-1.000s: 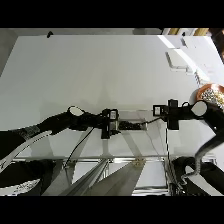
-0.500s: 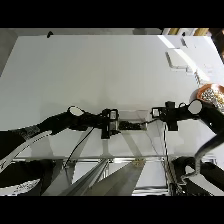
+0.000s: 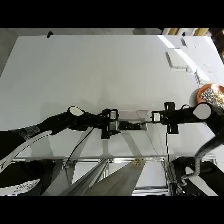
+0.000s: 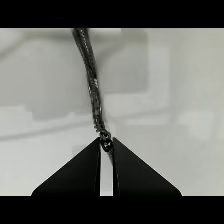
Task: Fold the box and place the chain.
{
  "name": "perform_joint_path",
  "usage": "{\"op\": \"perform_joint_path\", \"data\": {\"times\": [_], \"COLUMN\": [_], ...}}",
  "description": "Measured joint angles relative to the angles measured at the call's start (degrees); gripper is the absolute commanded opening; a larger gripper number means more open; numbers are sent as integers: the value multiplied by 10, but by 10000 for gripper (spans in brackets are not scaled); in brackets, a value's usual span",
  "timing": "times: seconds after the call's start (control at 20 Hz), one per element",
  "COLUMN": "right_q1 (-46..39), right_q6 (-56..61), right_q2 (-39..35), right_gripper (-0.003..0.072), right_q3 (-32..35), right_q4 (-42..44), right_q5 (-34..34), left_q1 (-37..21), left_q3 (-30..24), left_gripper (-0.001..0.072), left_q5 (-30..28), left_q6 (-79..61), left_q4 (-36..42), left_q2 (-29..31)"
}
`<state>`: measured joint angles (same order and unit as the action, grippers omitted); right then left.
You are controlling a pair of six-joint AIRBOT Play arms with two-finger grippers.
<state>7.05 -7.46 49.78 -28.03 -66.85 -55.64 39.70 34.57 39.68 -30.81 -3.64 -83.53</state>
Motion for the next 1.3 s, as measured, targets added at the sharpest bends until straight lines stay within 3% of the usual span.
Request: {"op": "perform_joint_path", "data": {"times": [0.35,0.7,0.75,0.85,0.9,1.05,1.2,1.3], "right_q1": [120,231,237,245,247,248,229,208], "right_q6": [1,1,1,1,2,35,111,189], "right_q2": [-75,-71,-65,-50,-42,-23,3,30], "right_gripper": [19,20,49,183,186,180,165,52], "right_q3": [0,0,0,0,-3,-40,-117,-172], "right_q4": [178,244,247,250,251,240,204,176], "right_q5": [9,108,117,130,134,128,94,74], "left_q1": [0,0,0,0,0,0,0,0], "left_q3": [0,0,0,0,0,0,0,0], "left_gripper": [205,205,205,205,205,205,205,205], "left_q5": [0,0,0,0,0,0,0,0], "left_q6": [0,0,0,0,0,0,0,0], "left_q4": [0,0,0,0,0,0,0,0], "left_q2": [0,0,0,0,0,0,0,0]}}
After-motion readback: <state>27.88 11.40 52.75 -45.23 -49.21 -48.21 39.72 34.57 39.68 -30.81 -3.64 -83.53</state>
